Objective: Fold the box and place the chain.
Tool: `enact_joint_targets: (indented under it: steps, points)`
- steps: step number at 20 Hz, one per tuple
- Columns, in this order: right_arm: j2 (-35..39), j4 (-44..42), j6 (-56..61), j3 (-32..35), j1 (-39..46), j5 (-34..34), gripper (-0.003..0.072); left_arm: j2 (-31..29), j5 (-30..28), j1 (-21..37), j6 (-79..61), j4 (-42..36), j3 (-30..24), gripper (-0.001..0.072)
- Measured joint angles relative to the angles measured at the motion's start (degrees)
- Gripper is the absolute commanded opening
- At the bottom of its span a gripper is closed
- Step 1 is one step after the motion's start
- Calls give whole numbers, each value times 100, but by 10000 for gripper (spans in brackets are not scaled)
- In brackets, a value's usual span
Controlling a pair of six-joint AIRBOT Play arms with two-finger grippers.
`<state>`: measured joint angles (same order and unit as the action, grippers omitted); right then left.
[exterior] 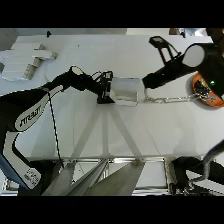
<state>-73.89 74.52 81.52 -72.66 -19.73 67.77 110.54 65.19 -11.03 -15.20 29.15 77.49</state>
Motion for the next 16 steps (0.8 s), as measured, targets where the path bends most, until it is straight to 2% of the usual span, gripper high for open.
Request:
enact_joint_targets:
  steps: [9, 16]
  points:
    - [-540, -595, -492, 0, -697, -1209, 10, 0, 2, 0, 0, 2, 0, 354]
    - [-1176, -944, -787, 0, -782, -1469, 16, -2, 0, 0, 0, 0, 0, 354]
